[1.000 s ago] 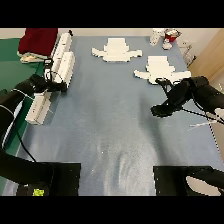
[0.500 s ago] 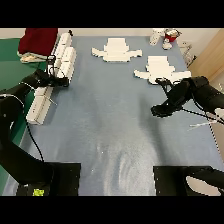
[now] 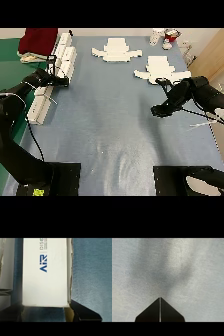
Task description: Fold the box.
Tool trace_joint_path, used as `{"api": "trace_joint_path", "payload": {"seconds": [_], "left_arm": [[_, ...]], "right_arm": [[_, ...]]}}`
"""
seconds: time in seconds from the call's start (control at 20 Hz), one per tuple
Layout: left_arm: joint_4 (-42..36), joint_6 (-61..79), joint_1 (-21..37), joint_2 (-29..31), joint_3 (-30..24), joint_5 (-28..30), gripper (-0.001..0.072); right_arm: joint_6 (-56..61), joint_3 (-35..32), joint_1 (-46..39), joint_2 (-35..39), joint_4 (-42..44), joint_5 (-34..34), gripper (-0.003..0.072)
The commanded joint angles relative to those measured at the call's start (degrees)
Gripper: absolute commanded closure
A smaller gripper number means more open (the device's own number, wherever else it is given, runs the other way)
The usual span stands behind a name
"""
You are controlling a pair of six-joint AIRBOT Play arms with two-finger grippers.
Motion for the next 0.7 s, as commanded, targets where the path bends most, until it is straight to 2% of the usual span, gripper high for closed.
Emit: {"api": "trace_joint_path", "payload": {"seconds": [0.0, 0.1, 0.15, 0.2, 0.45, 0.65], "left_arm": [[-0.8, -0.1, 0.1, -0.2, 0.0, -0.7, 0.0286], [-1.0, 0.0, 0.1, -0.2, 0.1, -1.7, 0.0273], [-1.1, -0.1, 0.1, -0.2, 0.1, -2.1, 0.0058], [-1.3, -1.1, 0.1, -0.2, 0.1, -2.0, 0.001], [-1.0, -2.2, 0.6, 1.2, 0.3, -2.3, 0.0009], [-0.2, -2.2, 1.6, 3.6, 1.9, -6.1, 0.001]], "right_arm": [[0.0, 0.1, 0.0, 0.0, 0.0, 0.0, 0.068], [0.0, 0.1, 0.0, 0.0, 0.0, 0.0, 0.068], [0.0, 0.1, 0.0, 0.0, 0.0, 0.0, 0.068], [0.0, 0.1, 0.0, 0.0, 0.0, 0.0, 0.068], [0.0, 0.1, 0.0, 0.0, 0.0, 0.0, 0.068], [0.0, 0.1, 0.0, 0.0, 0.0, 0.0, 0.068]]}}
